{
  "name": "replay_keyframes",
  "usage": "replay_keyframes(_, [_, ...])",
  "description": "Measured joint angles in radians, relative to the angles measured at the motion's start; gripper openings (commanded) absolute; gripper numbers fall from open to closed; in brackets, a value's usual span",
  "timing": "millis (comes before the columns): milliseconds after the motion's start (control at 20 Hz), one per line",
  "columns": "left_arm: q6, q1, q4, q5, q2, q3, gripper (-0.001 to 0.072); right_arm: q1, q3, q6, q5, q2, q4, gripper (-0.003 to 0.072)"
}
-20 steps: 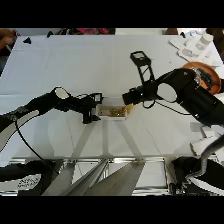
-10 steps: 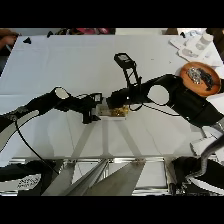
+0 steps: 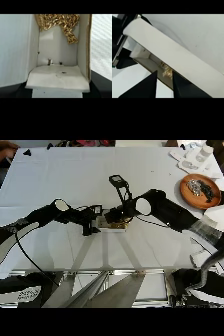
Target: Fold the box and place the chain.
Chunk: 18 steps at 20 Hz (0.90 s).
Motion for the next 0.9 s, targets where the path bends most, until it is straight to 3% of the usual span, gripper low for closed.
replay_keyframes(300, [0.0,0.0,0.0,0.0,0.0,0.0,0.0443,-0.031,0.0,-0.12,0.024,0.062,0.002,0.0227])
replay_keyframes(550, [0.0,0.0,0.0,0.0,0.0,0.0,0.0443,-0.175,-0.005,-0.433,0.184,0.161,0.02,0.0233])
replay_keyframes(600, [0.0,0.0,0.0,0.0,0.0,0.0,0.0443,-0.217,-0.013,-0.521,0.213,0.168,0.04,0.0298])
replay_keyframes(650, [0.0,0.0,0.0,0.0,0.0,0.0,0.0443,-0.259,-0.023,-0.613,0.233,0.171,0.064,0.0423])
replay_keyframes(700, [0.0,0.0,0.0,0.0,0.0,0.0,0.0443,-0.294,-0.033,-0.698,0.249,0.168,0.087,0.0473])
replay_keyframes(900, [0.0,0.0,0.0,0.0,0.0,0.0,0.0443,-0.388,-0.081,-1.06,0.279,0.119,0.151,0.048])
